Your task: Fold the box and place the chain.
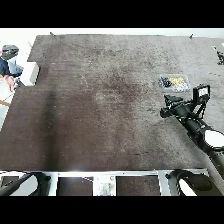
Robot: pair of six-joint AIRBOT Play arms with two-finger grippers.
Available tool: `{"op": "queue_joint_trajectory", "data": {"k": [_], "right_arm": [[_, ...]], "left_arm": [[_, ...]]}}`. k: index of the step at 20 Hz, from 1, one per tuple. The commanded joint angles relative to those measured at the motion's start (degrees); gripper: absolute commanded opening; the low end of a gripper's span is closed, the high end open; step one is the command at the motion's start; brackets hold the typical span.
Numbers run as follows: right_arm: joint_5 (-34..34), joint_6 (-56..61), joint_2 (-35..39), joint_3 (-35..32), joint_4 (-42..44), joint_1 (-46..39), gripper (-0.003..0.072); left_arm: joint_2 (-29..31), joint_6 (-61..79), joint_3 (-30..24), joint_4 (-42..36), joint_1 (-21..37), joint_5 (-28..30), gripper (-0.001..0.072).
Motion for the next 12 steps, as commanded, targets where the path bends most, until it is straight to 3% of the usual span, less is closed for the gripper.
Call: {"op": "queue_joint_trajectory", "data": {"k": [1,7,12], "right_arm": [[0.0,0.0,0.0,0.0,0.0,0.0,0.0009],[0.0,0.0,0.0,0.0,0.0,0.0,0.0010],[0.0,0.0,0.0,0.0,0.0,0.0,0.0010]], "left_arm": [[11.9,-0.6,-13.7,-0.3,-5.6,11.3,0.0005],[29.3,2.1,-35.1,-0.3,-15.6,20.1,0.0004],[44.1,2.1,-50.4,-0.2,-19.1,21.3,0.0005]]}}
